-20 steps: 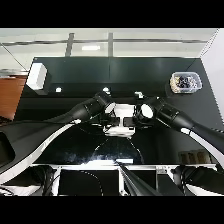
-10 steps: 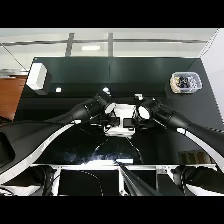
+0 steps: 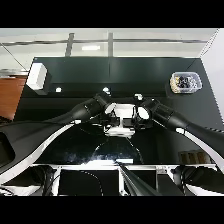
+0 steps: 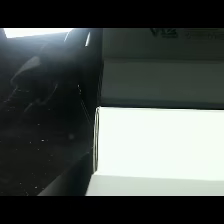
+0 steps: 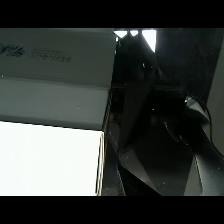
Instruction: Fold the box and place the chain.
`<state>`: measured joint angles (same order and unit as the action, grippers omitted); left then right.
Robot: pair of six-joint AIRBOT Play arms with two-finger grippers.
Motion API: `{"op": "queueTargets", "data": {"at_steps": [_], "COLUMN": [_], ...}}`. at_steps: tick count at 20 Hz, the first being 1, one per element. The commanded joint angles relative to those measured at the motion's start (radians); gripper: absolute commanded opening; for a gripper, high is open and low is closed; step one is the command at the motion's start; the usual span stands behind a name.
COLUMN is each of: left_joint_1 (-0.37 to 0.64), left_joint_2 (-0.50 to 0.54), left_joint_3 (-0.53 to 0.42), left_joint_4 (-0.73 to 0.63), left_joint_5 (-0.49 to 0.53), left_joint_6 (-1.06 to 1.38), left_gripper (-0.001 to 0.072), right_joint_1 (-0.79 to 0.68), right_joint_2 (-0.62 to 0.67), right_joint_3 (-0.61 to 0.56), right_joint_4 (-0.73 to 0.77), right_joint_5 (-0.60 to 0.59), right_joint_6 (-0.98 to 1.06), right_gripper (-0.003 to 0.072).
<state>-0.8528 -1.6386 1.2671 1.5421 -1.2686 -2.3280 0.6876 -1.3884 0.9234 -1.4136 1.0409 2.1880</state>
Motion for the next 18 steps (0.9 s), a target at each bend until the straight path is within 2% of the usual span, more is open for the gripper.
{"op": "queueTargets", "data": {"at_steps": [1,2,4,7,8,9,10,14,18], "left_joint_1": [0.000,0.000,0.000,0.000,0.000,0.000,0.000,0.000,0.000], "left_joint_2": [0.000,0.000,0.000,0.000,0.000,0.000,0.000,0.000,0.000], "left_joint_3": [0.000,0.000,0.000,0.000,0.000,0.000,0.000,0.000,0.000], "left_joint_4": [-0.006,-0.006,-0.006,-0.006,-0.006,-0.006,-0.006,-0.006,-0.006], "left_joint_5": [0.000,0.000,0.001,0.001,0.001,0.002,0.002,0.003,0.004], "left_joint_6": [-0.002,-0.002,-0.002,-0.002,-0.002,-0.002,-0.002,-0.002,-0.002], "left_gripper": [0.0026,0.0027,0.0027,0.0027,0.0027,0.0026,0.0027,0.0027,0.0027], "right_joint_1": [0.002,0.002,0.003,0.003,0.003,0.002,0.002,-0.005,-0.063], "right_joint_2": [0.000,0.000,0.000,0.000,0.000,0.000,0.002,0.072,0.233], "right_joint_3": [0.001,0.001,0.001,0.001,0.001,0.001,0.001,0.001,0.003], "right_joint_4": [0.008,0.008,0.011,0.033,0.042,0.053,0.051,0.050,0.053], "right_joint_5": [-0.006,-0.006,-0.013,-0.029,-0.033,-0.033,-0.032,-0.014,0.063], "right_joint_6": [0.003,0.003,0.000,0.000,0.000,0.000,0.000,-0.037,-0.084], "right_gripper": [0.0209,0.0203,0.0017,0.0017,0.0038,0.0191,0.0258,0.0270,0.0269]}}
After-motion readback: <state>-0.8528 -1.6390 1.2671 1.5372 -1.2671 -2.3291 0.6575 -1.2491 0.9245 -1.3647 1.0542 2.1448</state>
